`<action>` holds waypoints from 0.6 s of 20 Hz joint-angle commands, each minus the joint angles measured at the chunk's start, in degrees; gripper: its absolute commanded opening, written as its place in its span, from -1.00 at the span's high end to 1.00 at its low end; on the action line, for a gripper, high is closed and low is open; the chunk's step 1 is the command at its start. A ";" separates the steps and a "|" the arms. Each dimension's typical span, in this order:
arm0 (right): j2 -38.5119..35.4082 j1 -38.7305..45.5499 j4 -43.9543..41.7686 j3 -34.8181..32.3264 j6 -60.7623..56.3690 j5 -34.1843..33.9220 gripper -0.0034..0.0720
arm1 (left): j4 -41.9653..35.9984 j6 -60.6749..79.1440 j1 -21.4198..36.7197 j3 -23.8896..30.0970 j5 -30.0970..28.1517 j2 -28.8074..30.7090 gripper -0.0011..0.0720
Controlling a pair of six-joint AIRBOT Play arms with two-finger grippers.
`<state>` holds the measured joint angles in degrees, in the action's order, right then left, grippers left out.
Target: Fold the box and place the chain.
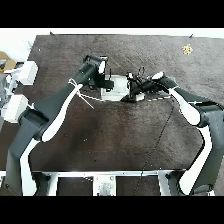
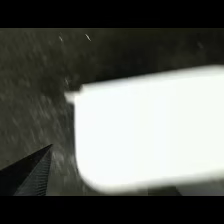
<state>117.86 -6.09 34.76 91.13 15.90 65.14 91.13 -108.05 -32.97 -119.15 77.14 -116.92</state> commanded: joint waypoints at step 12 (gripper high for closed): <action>0.02 -0.04 -0.04 0.00 -0.07 0.00 -0.28 | -24.11 42.73 15.23 1.49 -3.89 7.54 -0.73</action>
<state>117.84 -6.09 34.74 91.13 15.86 65.14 70.02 -73.10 -20.86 -118.37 77.71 -109.75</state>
